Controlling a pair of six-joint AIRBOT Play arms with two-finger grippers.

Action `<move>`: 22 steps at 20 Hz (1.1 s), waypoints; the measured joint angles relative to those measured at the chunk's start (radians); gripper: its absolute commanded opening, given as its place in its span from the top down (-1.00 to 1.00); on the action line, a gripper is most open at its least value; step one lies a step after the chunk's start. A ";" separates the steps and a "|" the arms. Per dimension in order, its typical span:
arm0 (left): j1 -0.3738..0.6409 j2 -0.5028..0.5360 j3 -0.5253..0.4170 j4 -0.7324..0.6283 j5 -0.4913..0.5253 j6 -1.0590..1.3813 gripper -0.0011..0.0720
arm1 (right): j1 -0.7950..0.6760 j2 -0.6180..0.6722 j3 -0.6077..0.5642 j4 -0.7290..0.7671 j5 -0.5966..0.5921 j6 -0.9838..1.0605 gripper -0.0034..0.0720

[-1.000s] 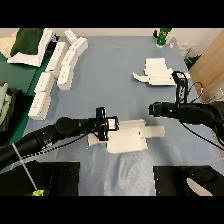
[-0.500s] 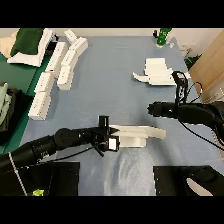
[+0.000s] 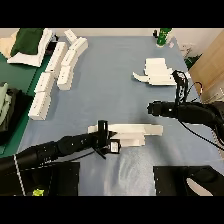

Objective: Fold the box.

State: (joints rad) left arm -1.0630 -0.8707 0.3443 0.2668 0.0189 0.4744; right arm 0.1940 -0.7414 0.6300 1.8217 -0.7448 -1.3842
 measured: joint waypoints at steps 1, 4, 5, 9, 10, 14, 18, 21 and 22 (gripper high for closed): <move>0.032 0.002 0.018 0.000 -0.029 -0.005 0.93 | 0.000 0.000 0.000 0.001 0.000 0.000 0.51; 0.175 -0.012 0.085 0.002 -0.217 -0.036 0.93 | 0.000 0.000 0.000 0.004 -0.001 0.000 0.51; 0.228 -0.025 0.108 0.003 -0.291 -0.049 0.93 | 0.000 0.000 0.000 0.008 -0.001 0.000 0.51; 0.396 -0.102 0.190 0.007 -0.547 -0.073 0.93 | 0.000 0.000 0.000 0.012 -0.004 0.000 0.51; 0.425 -0.128 0.212 0.019 -0.597 -0.080 0.93 | 0.000 0.000 0.000 0.014 -0.004 0.000 0.51; 0.481 -0.218 0.297 0.151 -0.734 -0.182 0.93 | 0.000 0.000 0.000 0.017 -0.005 0.000 0.51; 0.496 -0.261 0.341 0.220 -0.798 -0.265 0.93 | 0.000 0.000 0.000 0.018 -0.007 0.000 0.51; 0.501 -0.271 0.351 0.252 -0.813 -0.342 0.93 | 0.000 0.000 0.000 0.019 -0.006 0.000 0.51; 0.501 -0.274 0.353 0.257 -0.819 -0.366 0.93 | 0.000 0.000 0.000 0.019 -0.006 0.000 0.51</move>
State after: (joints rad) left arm -0.5617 -1.1442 0.6971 0.5236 -0.7998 0.1085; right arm 0.1940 -0.7410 0.6300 1.8404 -0.7513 -1.3842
